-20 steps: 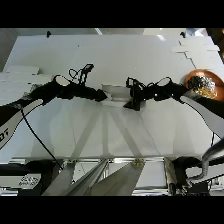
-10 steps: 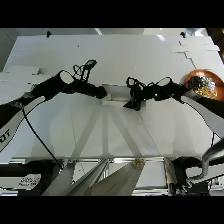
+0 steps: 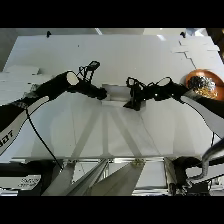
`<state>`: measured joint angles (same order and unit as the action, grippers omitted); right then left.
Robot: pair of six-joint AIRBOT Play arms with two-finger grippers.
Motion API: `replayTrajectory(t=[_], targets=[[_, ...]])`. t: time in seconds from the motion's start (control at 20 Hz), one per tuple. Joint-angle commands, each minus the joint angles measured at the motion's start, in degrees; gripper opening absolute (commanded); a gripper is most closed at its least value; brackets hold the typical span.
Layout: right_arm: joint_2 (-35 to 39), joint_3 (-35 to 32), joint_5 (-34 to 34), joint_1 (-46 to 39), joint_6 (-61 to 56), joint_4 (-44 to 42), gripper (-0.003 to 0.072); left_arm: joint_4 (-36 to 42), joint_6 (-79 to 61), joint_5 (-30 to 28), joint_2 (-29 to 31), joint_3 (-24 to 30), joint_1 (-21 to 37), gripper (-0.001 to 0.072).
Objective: Fold the box and place the chain.
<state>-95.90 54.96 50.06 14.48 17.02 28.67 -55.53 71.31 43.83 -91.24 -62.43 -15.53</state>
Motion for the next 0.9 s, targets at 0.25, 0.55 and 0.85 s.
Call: replayTrajectory(t=[0.25,0.55,0.85], targets=[[0.0,0.04,0.04,-0.02,0.0,-0.02,0.0459,-14.91,15.72,6.34,-1.9,-6.36,-2.4,0.0332],[0.0,0.04,0.04,-0.02,0.0,0.0,0.0459,-17.31,21.99,12.15,-6.99,-12.26,-6.27,0.0332],[0.0,0.04,0.07,-0.02,0.0,0.0,0.0459,-25.77,34.27,16.09,-8.39,-16.02,-7.96,0.0272]])
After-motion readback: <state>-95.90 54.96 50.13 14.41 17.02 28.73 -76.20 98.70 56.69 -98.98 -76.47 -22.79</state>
